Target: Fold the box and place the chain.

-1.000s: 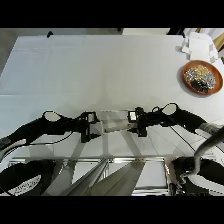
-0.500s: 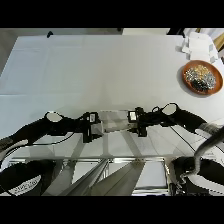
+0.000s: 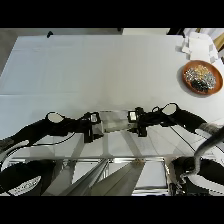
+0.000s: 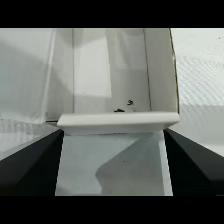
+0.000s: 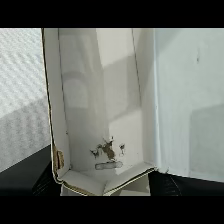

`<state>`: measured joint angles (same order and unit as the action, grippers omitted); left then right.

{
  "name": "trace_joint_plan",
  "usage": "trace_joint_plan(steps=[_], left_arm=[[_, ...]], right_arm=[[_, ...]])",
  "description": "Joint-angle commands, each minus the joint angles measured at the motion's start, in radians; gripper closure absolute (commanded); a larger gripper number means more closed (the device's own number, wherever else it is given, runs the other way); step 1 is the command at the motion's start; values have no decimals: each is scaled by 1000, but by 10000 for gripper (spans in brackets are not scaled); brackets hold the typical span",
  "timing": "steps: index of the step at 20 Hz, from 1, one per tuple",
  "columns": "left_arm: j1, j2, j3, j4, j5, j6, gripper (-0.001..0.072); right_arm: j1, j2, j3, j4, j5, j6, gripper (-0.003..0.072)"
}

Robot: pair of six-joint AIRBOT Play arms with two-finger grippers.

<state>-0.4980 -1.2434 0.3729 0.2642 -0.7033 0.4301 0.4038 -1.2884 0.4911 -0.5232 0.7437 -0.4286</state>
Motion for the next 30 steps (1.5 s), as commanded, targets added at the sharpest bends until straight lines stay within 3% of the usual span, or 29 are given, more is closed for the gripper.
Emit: trace_joint_plan(steps=[1,18,20,25,30], left_arm=[[-22,0,0,-29,24,1,4],[-69,-8,0,-122,68,106,24],[-72,-8,0,-122,67,109,125],[-71,-8,0,-122,100,108,650],[-71,-8,0,-122,111,103,641]], right_arm=[[0,0,0,0,0,1,394],[0,0,0,0,0,1,394],[0,0,0,0,0,1,394],[0,0,0,0,0,1,394],[0,0,0,0,0,1,394]])
